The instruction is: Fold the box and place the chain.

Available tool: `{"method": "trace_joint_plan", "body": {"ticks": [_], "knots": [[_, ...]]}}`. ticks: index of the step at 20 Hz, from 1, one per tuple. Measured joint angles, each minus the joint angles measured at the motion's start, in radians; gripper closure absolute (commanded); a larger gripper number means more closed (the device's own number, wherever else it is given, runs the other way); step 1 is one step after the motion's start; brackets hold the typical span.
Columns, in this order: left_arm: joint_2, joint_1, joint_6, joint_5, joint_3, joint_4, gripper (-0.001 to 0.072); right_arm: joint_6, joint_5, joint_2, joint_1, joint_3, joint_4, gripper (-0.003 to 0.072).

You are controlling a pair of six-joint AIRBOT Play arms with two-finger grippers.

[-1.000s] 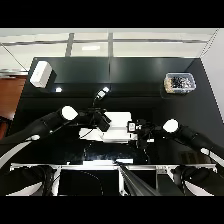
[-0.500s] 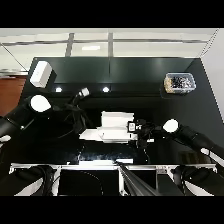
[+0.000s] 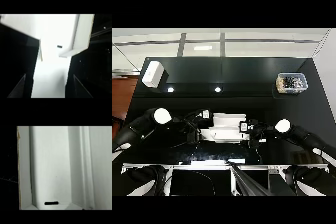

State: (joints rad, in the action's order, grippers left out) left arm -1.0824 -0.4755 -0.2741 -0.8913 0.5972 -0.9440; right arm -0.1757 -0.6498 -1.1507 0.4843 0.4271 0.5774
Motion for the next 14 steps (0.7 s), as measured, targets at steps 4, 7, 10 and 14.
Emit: {"method": "trace_joint_plan", "body": {"ticks": [4, 7, 10, 14], "knots": [[-0.034, -0.049, 0.032, 0.041, -0.006, 0.032, 0.0213, 0.0, 0.0, 0.0, 0.0, 0.0, 0.0, 0.0484], [-0.05, -0.078, 0.048, 0.061, -0.007, 0.058, 0.0285, 0.0, 0.0, 0.0, 0.0, 0.0, 0.0, 0.0484], [-0.056, -0.102, 0.061, 0.095, -0.007, 0.08, 0.0365, 0.0, 0.0, 0.0, 0.0, 0.0, 0.0, 0.0484], [-0.059, -0.115, 0.068, 0.119, -0.008, 0.092, 0.0447, 0.0, 0.0, 0.0, 0.0, 0.0, 0.0, 0.0485]]}}
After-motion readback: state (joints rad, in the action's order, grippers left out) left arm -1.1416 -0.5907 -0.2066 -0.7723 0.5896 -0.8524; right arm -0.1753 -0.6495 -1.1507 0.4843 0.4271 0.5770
